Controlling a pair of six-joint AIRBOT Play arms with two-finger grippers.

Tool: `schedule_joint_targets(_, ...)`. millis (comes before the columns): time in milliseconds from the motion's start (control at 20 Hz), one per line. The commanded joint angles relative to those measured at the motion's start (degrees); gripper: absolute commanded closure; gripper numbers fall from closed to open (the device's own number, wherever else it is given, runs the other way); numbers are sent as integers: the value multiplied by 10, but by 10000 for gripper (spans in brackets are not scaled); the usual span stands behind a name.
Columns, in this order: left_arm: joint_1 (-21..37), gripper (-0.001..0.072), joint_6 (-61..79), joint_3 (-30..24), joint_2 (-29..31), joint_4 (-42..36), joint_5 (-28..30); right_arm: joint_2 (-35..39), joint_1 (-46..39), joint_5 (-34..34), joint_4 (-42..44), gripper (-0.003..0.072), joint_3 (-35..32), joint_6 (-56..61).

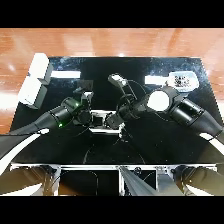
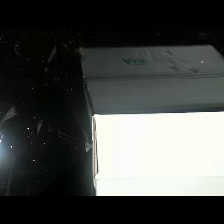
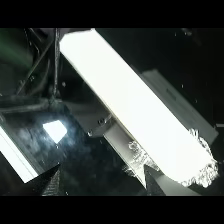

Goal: Fold the box and place the chain.

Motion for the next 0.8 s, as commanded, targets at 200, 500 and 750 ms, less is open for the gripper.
schedule_joint_targets(200, 0, 687, 0, 1, 0, 0, 0, 99, -106, 151, -65, 78, -21, -82)
schedule_joint_targets(500, 0, 687, 0, 1, 0, 0, 1, 118, -265, -57, -17, 78, -255, -400)
schedule_joint_targets(750, 0, 687, 0, 1, -1, 0, 5, 73, -146, -243, 17, 78, -303, -618)
